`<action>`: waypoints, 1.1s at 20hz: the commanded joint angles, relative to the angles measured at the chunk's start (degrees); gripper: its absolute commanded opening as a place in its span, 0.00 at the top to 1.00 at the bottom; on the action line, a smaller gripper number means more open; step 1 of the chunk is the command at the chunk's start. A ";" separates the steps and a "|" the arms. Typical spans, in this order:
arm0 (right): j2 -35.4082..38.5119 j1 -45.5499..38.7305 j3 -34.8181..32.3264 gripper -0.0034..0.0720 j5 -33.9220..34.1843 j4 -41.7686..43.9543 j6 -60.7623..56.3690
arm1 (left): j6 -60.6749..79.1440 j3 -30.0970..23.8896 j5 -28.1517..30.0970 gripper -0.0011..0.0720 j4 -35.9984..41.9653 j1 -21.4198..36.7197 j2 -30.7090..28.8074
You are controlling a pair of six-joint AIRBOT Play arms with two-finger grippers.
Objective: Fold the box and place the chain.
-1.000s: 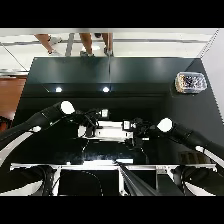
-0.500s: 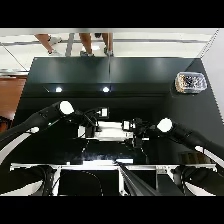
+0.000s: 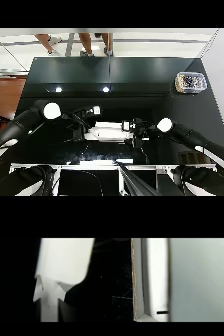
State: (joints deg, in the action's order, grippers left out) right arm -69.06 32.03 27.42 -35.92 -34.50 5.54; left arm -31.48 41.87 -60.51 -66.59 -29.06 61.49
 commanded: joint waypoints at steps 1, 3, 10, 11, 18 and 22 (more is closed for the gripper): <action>0.00 0.02 -0.04 0.78 -0.52 -0.09 0.35 | -15.21 -0.07 -2.10 0.92 -1.33 -0.02 -5.11; 0.00 0.02 -0.04 0.78 -0.52 -0.09 0.35 | -15.39 -0.79 -3.61 0.95 5.57 -0.07 -5.35; 0.00 0.02 -0.04 0.78 -0.48 -0.07 0.33 | -0.52 -8.68 19.30 0.94 39.65 0.24 -3.87; 0.00 0.02 -0.04 0.78 -0.48 -0.07 0.33 | 0.24 -8.72 22.95 0.94 39.93 0.24 -2.84; 0.00 0.02 -0.04 0.78 -0.48 -0.07 0.33 | 0.22 -8.68 28.92 0.94 31.78 0.24 6.23; -0.02 0.02 -0.04 0.78 -0.46 -0.07 0.33 | 0.24 -7.80 20.74 0.94 29.53 0.22 9.75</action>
